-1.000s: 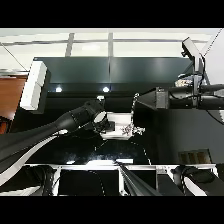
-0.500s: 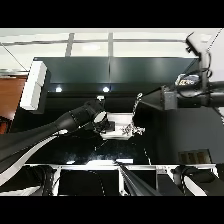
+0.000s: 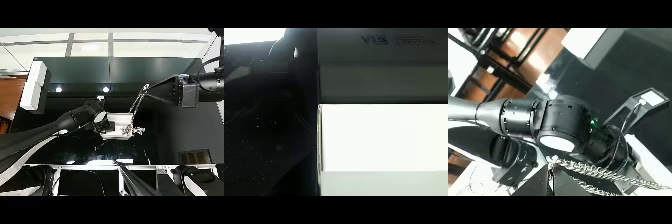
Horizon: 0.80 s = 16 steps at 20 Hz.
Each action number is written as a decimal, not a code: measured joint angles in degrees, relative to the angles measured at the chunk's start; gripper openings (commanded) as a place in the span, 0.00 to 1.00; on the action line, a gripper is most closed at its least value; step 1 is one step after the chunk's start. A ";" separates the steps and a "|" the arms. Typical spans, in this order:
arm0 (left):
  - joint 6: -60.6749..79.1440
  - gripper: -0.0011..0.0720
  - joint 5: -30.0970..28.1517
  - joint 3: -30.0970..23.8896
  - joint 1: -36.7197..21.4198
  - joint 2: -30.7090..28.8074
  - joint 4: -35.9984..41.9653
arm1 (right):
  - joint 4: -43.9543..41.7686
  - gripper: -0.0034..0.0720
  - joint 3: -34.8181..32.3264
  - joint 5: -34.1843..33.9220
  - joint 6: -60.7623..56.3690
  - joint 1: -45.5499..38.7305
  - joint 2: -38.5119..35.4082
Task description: Fold the box and place the chain.
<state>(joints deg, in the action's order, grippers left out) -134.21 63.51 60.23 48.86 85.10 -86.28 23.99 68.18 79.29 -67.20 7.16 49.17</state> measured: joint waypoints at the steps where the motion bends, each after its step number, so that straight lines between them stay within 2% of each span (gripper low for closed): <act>1: 0.11 0.06 0.00 0.00 0.00 0.02 0.00 | -0.02 0.06 0.37 0.11 0.11 -0.66 0.00; 9: 0.09 0.06 0.00 0.00 0.02 0.02 0.02 | -0.13 0.07 2.64 5.07 0.20 -6.88 -0.17; 13: 0.04 0.06 0.00 0.00 0.02 0.02 0.02 | -0.79 0.07 2.86 7.04 0.22 -6.91 -0.17; 16: -0.07 0.06 0.00 0.00 0.02 0.00 0.00 | -1.16 0.06 2.64 5.99 0.55 -4.85 -0.17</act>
<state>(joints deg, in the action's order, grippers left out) -134.28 63.51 60.23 48.88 85.10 -86.28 22.83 70.83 85.27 -66.65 2.31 48.99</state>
